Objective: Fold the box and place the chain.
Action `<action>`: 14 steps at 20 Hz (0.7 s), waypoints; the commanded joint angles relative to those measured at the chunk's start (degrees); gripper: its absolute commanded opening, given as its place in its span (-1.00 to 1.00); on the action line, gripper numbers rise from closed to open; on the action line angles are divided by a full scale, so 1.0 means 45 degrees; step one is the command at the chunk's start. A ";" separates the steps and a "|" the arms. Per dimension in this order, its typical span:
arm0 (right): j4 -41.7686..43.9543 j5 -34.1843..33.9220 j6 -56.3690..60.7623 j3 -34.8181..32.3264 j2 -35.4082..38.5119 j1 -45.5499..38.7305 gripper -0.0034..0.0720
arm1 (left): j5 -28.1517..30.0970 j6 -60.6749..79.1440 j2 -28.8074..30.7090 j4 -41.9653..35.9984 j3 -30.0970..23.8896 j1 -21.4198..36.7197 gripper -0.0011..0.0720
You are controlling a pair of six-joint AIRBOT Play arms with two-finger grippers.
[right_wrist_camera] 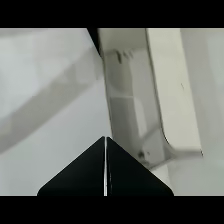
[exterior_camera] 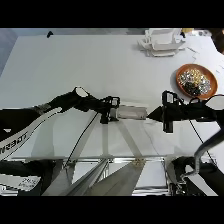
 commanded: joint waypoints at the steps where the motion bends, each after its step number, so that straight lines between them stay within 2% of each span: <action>1: 0.1005 -0.0821 0.0457 0.0005 0.0058 0.1044 -0.87 | 0.0000 0.0000 0.0000 0.0000 -0.0005 0.0010 -0.41; 8: 0.1015 -0.8004 0.4197 0.0005 -0.1355 0.1389 -0.87 | 0.0000 -0.0005 0.0000 0.0000 -0.0005 0.0010 -0.41; 10: 0.1010 -0.8767 0.4867 0.0005 -0.1972 0.1389 -0.87 | 0.0000 -0.0005 0.0000 0.0000 -0.0005 0.0010 -0.41; 14: 0.0996 -0.8155 0.4862 0.0005 -0.2943 0.1389 -0.87 | 0.0000 -0.0010 0.0000 0.0000 -0.0005 0.0010 -0.41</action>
